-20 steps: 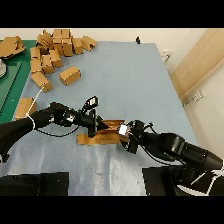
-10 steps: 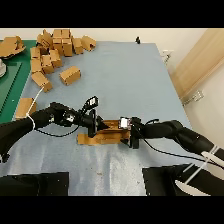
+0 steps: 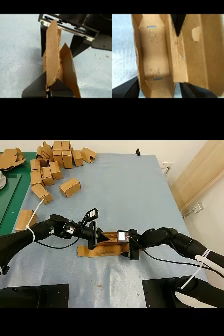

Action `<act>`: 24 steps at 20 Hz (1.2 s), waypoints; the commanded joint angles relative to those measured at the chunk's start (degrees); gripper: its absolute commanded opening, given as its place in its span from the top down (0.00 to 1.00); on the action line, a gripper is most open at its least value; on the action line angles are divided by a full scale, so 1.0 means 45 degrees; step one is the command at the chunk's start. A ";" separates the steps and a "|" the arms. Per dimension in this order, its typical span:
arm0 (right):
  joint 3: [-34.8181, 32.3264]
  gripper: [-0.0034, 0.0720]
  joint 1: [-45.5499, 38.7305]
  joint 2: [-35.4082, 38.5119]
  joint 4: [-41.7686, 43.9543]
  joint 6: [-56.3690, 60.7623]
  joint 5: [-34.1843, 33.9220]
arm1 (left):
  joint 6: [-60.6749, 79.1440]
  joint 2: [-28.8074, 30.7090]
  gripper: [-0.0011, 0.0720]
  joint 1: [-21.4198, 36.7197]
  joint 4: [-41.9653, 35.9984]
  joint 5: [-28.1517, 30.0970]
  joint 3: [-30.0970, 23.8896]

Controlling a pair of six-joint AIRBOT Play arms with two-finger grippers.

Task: Fold the box.

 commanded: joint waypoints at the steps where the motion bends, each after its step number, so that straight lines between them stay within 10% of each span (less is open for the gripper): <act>1: 0.0015 0.00 -0.0019 -0.0083 -0.0185 -0.0112 -0.0083 | 0.0005 0.0005 0.97 0.0000 0.0000 0.0005 0.0015; 21: 0.0019 0.02 -0.0078 -0.1025 -0.0146 -0.0068 0.0811 | 0.0005 0.0005 0.97 0.0000 0.0000 0.0005 0.0015; 24: 0.0019 0.14 -0.0078 -0.1025 -0.0136 -0.0019 0.0627 | 0.0005 0.0005 0.97 0.0000 0.0000 0.0005 0.0015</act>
